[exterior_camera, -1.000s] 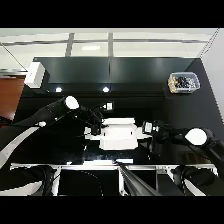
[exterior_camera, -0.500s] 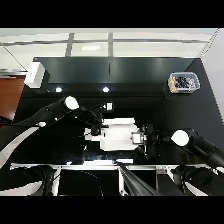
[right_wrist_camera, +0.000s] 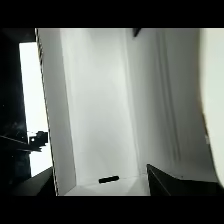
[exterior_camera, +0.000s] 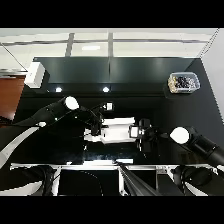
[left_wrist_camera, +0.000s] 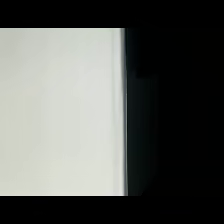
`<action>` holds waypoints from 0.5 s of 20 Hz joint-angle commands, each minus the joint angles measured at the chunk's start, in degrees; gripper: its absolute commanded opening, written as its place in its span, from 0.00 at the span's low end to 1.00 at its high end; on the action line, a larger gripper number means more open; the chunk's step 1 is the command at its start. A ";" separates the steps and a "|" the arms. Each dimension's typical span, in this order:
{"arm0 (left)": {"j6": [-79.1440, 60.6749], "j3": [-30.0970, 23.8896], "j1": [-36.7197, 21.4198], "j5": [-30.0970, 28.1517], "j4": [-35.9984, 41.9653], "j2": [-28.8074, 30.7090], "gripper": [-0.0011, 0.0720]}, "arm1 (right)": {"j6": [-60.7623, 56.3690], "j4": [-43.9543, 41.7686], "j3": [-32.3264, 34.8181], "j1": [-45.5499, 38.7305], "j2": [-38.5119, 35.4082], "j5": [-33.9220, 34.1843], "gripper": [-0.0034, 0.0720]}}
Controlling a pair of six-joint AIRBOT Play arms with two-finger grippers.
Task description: Fold the box and place the chain.
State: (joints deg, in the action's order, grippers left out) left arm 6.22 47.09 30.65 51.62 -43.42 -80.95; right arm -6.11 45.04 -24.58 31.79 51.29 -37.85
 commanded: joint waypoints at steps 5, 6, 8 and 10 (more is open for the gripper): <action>-0.26 -0.02 0.02 0.00 0.00 0.07 0.05 | -0.24 -1.09 -1.70 -3.93 0.09 -1.31 0.89; -1.18 -0.02 0.11 -0.13 -0.31 0.26 0.04 | -0.24 -1.38 -1.70 -3.93 0.09 -1.36 0.89; -3.26 0.00 0.66 -1.55 -2.16 0.42 0.04 | -0.22 -2.27 -1.70 -4.07 0.11 -0.46 0.89; -3.26 0.11 0.79 -1.86 -2.12 0.42 0.04 | 0.37 -3.19 -1.73 -4.07 0.57 0.72 0.89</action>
